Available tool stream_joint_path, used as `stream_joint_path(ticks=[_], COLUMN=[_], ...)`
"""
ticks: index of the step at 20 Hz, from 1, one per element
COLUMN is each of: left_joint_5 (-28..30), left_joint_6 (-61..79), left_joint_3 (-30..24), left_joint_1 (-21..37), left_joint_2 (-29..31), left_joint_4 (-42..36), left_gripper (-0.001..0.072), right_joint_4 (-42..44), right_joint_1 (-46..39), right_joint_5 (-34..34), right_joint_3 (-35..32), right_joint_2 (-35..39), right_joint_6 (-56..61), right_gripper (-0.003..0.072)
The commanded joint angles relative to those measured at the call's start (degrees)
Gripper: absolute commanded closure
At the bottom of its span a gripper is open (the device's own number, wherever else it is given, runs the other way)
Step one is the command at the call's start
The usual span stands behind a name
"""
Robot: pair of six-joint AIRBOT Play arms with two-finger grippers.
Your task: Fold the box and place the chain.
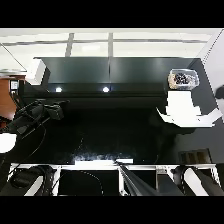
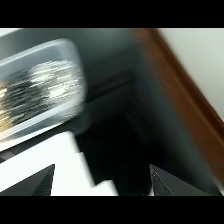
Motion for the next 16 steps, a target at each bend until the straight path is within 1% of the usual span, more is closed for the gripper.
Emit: stream_joint_path(ticks=[1, 3, 4, 5, 6, 8, 9, 12, 14, 16], left_joint_5=[-1.4, -1.4, -1.4, -1.4, -1.4, -1.4, -1.4, -1.4, -1.4, -1.4], left_joint_6=[0.0, 0.0, 0.0, 0.0, 0.0, 0.0, 0.0, 0.0, 0.0, 0.0], left_joint_3=[0.0, 0.0, 0.0, 0.0, 0.0, 0.0, 0.0, 0.0, 0.0, 0.0], left_joint_1=[0.0, 0.0, 0.0, 0.0, 0.0, 0.0, 0.0, 0.0, 0.0, 0.0], left_joint_2=[-0.2, -0.2, -0.3, -0.3, -0.3, -0.3, -0.3, -0.3, -0.3, -0.3], left_joint_4=[-1.0, -1.0, -1.0, -1.0, -1.0, -1.0, -1.0, -1.0, -1.0, -1.0], left_gripper=[0.0006, 0.0006, 0.0006, 0.0006, 0.0006, 0.0006, 0.0006, 0.0006, 0.0006, 0.0006], right_joint_4=[4.5, 15.3, 20.4, 23.4, 23.8, 21.2, 20.2, 17.8, 12.7, 11.7], right_joint_1=[-16.5, -20.9, -21.6, -21.4, -20.7, -18.8, -17.9, -15.0, -13.6, -13.4], right_joint_5=[15.2, 23.5, 27.1, 31.9, 37.2, 49.2, 51.7, 51.4, 51.8, 51.6], right_joint_3=[12.8, 18.7, 21.5, 24.7, 27.6, 32.7, 33.7, 33.8, 33.8, 33.8], right_joint_2=[-15.5, -23.3, -26.7, -30.3, -33.7, -40.7, -43.2, -47.1, -48.6, -49.1], right_joint_6=[3.7, -5.4, -10.1, -13.9, -16.5, -19.4, -19.4, -19.4, -19.3, -19.3], right_gripper=[-0.0034, -0.0034, -0.0034, -0.0034, -0.0034, -0.0034, -0.0034, -0.0034, 0.0059, 0.0085])
